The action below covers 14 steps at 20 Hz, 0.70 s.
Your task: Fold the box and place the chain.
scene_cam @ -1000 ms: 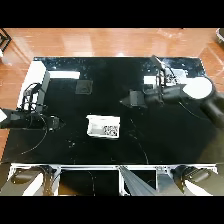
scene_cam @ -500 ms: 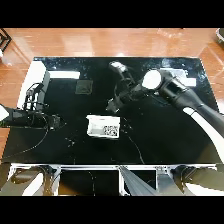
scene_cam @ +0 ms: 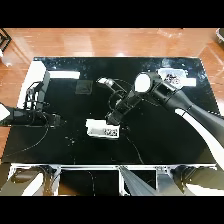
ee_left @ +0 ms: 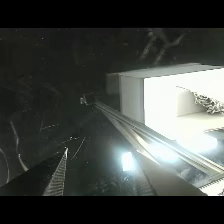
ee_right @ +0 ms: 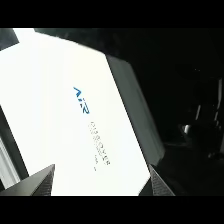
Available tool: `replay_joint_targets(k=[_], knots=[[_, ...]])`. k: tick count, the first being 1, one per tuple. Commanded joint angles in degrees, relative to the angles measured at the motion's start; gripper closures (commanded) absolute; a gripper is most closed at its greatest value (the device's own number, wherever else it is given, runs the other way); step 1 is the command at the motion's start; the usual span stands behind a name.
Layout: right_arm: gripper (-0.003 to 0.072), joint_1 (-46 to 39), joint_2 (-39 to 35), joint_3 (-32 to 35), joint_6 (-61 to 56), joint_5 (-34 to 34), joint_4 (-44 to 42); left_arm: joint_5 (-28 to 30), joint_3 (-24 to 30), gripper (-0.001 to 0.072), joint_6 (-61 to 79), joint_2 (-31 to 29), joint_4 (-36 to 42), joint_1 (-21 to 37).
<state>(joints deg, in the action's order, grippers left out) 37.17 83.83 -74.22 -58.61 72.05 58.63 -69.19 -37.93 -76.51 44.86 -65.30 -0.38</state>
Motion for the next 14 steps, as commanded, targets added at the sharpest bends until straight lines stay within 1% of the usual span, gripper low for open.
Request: replay_joint_targets(k=[1, 5, 10, 14], knots=[[-0.0027, 0.8, 0.1, 0.0, 4.0, 0.9, 0.5, 1.1, 0.0, 0.0201, -0.2, 0.5, 0.0, 0.0], [-0.0028, 2.7, 0.4, 0.0, 5.1, -0.6, 3.0, 2.6, 0.0, 0.0201, -0.3, 1.1, -1.2, 0.1], [-0.0020, 3.8, 1.0, 0.0, 5.1, -1.2, 3.3, 3.6, 0.0, 0.0201, -0.3, 4.2, -1.6, 0.1], [-0.0020, 5.0, 1.0, 0.0, 5.1, -1.0, 6.1, 5.3, 0.0, 0.0201, -0.2, 5.4, -1.6, 0.2]])
